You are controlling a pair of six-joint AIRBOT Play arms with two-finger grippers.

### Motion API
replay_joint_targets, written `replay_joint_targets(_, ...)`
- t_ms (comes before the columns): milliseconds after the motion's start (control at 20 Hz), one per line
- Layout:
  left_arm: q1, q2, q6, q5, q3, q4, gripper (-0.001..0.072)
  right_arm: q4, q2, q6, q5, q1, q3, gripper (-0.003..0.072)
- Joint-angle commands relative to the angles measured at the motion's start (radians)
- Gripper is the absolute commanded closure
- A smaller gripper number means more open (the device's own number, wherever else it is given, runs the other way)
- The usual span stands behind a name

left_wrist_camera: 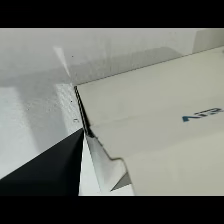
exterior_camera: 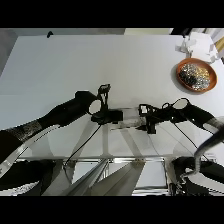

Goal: Fold the box and place the chain.

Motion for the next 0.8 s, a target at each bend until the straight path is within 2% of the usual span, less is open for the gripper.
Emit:
replay_joint_targets(0, -0.016, -0.036, -0.109, -0.071, 0.071, 0.040, 0.0319, 0.000, 0.000, 0.000, 0.000, 0.000, 0.001, 0.0394)
replay_joint_targets(250, -0.047, -0.119, -0.202, -0.166, 0.103, 0.083, 0.0335, 0.000, 0.000, 0.000, 0.000, 0.000, 0.001, 0.0394)
replay_joint_targets(300, -0.054, -0.129, -0.214, -0.171, 0.103, 0.104, 0.0424, 0.000, 0.000, 0.000, 0.000, 0.000, 0.001, 0.0394)
replay_joint_targets(350, -0.059, -0.139, -0.224, -0.171, 0.104, 0.117, 0.0454, 0.000, 0.000, 0.000, 0.000, 0.000, 0.001, 0.0394)
replay_joint_targets(750, -0.080, -0.168, -0.266, -0.128, 0.105, 0.141, 0.0468, 0.000, 0.000, 0.000, 0.000, 0.000, 0.001, 0.0394)
